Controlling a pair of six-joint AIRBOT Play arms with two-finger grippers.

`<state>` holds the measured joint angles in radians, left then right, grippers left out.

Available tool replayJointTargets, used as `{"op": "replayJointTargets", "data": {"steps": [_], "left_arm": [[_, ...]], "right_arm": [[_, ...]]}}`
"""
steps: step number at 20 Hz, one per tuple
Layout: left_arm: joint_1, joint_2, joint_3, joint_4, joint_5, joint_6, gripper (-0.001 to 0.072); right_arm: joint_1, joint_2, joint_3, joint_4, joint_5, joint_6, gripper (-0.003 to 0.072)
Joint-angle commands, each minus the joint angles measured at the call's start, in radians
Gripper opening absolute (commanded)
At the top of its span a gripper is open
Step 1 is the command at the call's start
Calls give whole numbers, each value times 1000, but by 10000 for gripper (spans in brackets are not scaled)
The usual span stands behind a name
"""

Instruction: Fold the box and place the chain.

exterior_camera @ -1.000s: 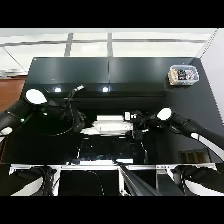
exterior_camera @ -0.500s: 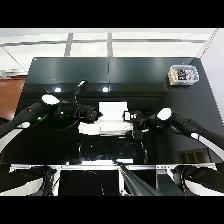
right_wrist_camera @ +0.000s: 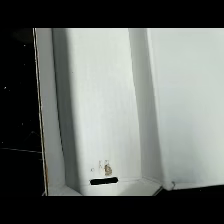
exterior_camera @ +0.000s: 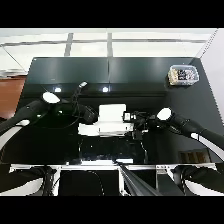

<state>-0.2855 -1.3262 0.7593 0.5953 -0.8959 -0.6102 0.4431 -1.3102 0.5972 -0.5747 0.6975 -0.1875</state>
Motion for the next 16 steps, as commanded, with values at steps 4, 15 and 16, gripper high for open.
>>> {"op": "replayJointTargets", "data": {"steps": [4,15,16], "left_arm": [[32,366,-76,143,-7,70,29],[-102,254,-212,224,132,708,694],[-99,224,-206,185,129,709,694]], "right_arm": [[0,0,0,1,-3,0,189],[0,0,0,1,-2,0,189],[0,0,0,1,-3,0,189]]}}
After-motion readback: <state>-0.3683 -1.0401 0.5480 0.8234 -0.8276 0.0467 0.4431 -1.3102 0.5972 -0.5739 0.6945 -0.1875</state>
